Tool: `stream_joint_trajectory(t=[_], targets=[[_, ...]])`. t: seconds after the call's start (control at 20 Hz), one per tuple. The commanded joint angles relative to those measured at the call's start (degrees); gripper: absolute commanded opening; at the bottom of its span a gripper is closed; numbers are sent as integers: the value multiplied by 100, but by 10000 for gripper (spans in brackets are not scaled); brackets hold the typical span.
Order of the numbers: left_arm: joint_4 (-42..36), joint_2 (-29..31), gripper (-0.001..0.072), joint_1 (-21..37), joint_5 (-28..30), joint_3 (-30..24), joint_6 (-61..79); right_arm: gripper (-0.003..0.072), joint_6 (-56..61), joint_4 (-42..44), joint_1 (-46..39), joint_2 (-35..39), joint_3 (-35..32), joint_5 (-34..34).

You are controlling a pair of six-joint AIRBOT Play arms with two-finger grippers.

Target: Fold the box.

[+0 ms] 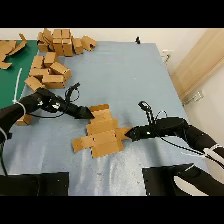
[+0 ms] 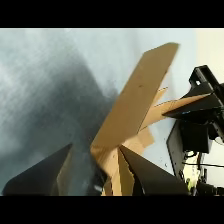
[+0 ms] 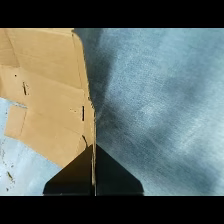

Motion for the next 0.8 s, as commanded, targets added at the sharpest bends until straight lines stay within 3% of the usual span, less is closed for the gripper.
stream_joint_trajectory(t=[0.0, 0.1, 0.15, 0.2, 0.45, 0.75], targets=[[-87, -404, 417, -166, -385, 435, 186, 5, 0, 0, 4, -11, -4, 7], [-107, -485, 402, -232, -638, 546, 188, 5, 0, 0, 4, -85, -4, 11], [-101, -501, 259, -251, -765, 562, 197, 5, 0, 0, 4, -131, -4, 22], [-90, -507, 202, -271, -911, 562, 262, 5, 0, 0, 4, -175, -4, 57], [-28, -531, 202, -284, -1305, 557, 319, 5, 0, -2, 4, -243, -2, 160], [-35, -531, 200, -282, -1185, 557, 404, 4, 0, -2, 4, -243, -2, 195]])
